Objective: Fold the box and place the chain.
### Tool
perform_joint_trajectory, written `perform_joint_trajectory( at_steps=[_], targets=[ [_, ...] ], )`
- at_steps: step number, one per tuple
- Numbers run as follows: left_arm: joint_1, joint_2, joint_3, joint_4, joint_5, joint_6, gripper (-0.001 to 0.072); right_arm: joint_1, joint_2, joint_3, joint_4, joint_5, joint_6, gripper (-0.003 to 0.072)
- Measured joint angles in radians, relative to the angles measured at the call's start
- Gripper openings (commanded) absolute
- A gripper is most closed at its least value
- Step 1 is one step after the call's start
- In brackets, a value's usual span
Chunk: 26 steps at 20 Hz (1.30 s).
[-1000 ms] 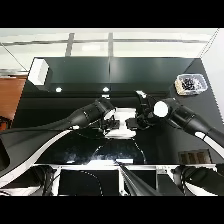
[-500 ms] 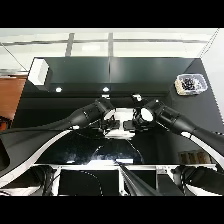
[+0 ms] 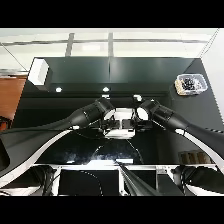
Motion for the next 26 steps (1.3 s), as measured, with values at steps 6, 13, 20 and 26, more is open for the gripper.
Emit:
perform_joint_trajectory(
  at_steps=[6, 13, 20, 26],
  targets=[
    [0.0, 0.0, 0.0, 0.0, 0.001, 0.0, 0.0024, 0.0, -0.003, 0.001, -0.002, -0.003, 0.027, 0.0017],
    [0.0, 0.0, 0.0, 0.0, -0.002, 0.0, 0.0024, 0.0, -0.003, 0.001, -0.005, 0.0, 0.035, 0.0024],
    [0.0, 0.0, 0.0, 0.0, -0.003, 0.0, 0.0024, 0.0, -0.003, 0.001, -0.003, 0.014, 0.035, 0.0333],
    [0.0, 0.0, 0.0, 0.0, -0.005, 0.0, 0.0025, -0.015, 0.061, 0.001, -0.001, 0.031, -0.001, 0.0333]
  ],
)
